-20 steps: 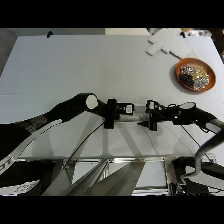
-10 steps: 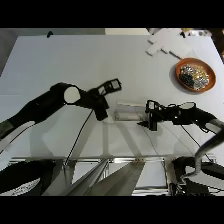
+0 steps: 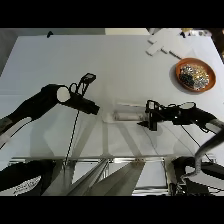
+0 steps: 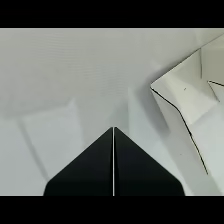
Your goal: Fold the box and place the chain.
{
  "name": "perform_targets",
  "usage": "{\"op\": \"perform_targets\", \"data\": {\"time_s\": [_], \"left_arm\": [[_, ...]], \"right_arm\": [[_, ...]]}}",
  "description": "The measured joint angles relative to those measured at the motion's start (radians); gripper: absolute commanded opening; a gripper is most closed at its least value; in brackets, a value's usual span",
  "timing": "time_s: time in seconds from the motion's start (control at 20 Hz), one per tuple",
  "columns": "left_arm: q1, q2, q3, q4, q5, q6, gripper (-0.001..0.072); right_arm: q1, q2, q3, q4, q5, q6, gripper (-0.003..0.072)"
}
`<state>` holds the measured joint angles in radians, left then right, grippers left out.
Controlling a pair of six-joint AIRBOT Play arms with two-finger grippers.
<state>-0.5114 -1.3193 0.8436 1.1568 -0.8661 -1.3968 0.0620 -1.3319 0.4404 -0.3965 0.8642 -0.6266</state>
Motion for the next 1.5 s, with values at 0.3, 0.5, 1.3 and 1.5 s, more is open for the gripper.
{"op": "perform_targets", "data": {"time_s": [0.3,0.5,1.3,1.5], "left_arm": [[-0.018,-0.115,-0.02,-0.214,0.036,0.047,0.0002],[-0.021,-0.14,-0.022,-0.295,0.038,0.098,0.0009],[-0.061,-0.059,-0.023,-0.534,0.05,0.249,0.0299],[-0.079,-0.058,-0.023,-0.554,0.058,0.248,0.0424]], "right_arm": [[0.0,0.0,0.0,0.0,0.0,0.0,0.0399],[0.0,0.0,0.0,0.0,0.0,0.0,0.0399],[0.0,0.0,0.0,0.0,0.0,0.0,0.0399],[0.0,0.0,0.0,0.0,0.0,0.0,0.0399]]}}
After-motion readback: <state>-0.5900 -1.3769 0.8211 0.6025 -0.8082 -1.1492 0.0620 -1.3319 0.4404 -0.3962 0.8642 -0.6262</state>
